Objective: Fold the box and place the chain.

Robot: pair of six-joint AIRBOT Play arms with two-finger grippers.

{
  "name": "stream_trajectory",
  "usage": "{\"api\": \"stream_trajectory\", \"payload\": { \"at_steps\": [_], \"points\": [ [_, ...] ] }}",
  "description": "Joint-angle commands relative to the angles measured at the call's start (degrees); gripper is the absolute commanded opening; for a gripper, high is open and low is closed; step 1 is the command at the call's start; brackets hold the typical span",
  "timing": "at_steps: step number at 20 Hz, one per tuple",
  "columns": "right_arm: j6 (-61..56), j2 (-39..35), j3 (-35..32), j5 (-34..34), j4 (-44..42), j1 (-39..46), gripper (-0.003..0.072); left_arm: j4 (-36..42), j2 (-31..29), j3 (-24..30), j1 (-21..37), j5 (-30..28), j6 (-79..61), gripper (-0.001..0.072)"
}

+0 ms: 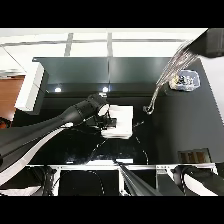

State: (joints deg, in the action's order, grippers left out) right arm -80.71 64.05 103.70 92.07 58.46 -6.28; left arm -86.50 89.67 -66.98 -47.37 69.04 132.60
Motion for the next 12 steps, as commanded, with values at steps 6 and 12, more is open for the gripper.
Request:
{"api": "stream_trajectory", "payload": {
  "at_steps": [6,12],
  "points": [
    [-0.9,-0.3,0.0,-0.6,-6.2,-17.0,0.001,0.0,0.0,0.0,0.0,0.0,0.0,0.0027],
    [-1.0,0.6,-0.2,-2.9,-6.0,-19.5,0.001,0.0,0.0,0.0,0.0,0.0,0.0,0.0027]
  ]
}}
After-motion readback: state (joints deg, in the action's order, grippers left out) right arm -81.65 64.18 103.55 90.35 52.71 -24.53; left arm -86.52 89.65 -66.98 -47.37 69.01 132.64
